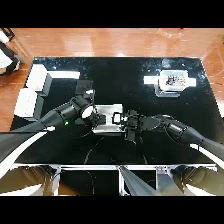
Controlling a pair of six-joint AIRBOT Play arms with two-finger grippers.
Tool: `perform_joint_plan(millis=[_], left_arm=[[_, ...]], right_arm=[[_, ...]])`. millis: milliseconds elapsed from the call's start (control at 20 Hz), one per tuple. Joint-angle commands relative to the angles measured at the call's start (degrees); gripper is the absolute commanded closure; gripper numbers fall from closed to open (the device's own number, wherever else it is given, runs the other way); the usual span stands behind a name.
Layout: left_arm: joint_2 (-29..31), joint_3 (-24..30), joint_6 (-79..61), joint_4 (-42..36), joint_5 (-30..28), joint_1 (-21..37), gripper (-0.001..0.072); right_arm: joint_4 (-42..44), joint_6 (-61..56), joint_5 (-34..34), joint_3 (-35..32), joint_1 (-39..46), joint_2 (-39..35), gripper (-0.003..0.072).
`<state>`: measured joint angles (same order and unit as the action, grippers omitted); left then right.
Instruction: Fold the box and place the chain.
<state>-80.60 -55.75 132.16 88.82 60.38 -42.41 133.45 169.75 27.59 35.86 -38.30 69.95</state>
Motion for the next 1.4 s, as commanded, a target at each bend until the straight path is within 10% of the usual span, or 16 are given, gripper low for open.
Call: perform_joint_plan(millis=[0, 400, 600, 1350], left_arm=[[0.0, 0.0, 0.1, 0.0, -0.2, 0.0, 0.0687], [0.0, 0.0, 0.1, 0.0, -0.2, 0.0, 0.0687], [0.0, 0.0, 0.1, 0.0, -0.2, 0.0, 0.0687], [0.0, 0.0, 0.1, 0.0, -0.1, 0.0, 0.0688]], right_arm=[[0.0, 0.0, 1.0, 0.0, 0.0, 0.0, 0.0558], [0.0, 0.0, 0.9, 0.0, 0.0, 0.0, 0.0368], [-1.0, -0.1, 1.0, 0.0, 0.1, 0.0, 0.0653], [-3.7, -21.2, 23.3, 0.0, 31.8, -9.7, 0.0669]])
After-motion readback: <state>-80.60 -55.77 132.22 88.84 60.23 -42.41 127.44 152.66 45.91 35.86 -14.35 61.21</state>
